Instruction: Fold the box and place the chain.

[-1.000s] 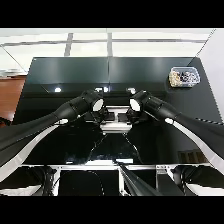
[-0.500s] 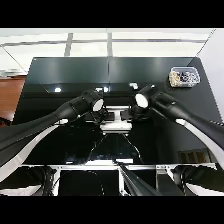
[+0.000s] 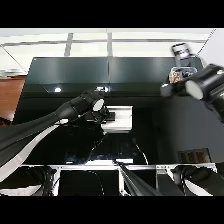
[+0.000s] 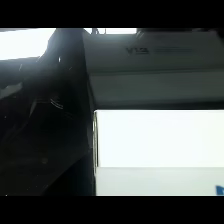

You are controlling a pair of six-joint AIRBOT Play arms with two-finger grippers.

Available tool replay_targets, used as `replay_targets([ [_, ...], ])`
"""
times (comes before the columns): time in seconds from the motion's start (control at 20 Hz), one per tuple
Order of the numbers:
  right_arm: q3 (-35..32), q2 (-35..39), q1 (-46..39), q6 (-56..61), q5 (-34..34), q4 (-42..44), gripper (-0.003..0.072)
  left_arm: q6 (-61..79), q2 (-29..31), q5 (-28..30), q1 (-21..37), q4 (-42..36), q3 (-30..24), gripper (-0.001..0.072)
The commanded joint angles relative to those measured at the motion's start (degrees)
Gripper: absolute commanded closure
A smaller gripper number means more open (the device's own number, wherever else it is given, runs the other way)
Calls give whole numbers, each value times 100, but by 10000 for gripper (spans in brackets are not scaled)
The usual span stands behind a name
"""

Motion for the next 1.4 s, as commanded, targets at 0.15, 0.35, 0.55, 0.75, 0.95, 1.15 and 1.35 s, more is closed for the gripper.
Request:
replay_targets([
  [0.15,-94,-485,-2116,-361,-1029,758,65,-105,2,-243,4,197,133,686],
  [0.35,-46,-1182,-2568,-780,-2026,1331,66,-103,2,-348,7,271,136,685],
  [0.55,1001,-2424,-2717,-750,-2061,1694,67,-103,4,-398,2,267,136,684],
  [0.75,2564,-3711,-3086,490,-1392,2599,67,-103,4,-398,2,269,136,684],
  [0.95,3303,-4356,-3482,1283,-1121,3526,89,-103,4,-391,7,267,136,684],
  [1.15,3300,-4546,-3600,1460,-1119,3875,150,-98,4,-398,7,269,136,684],
  [1.35,3300,-4782,-3600,1458,-1204,4089,150,-98,4,-433,7,267,136,684],
])
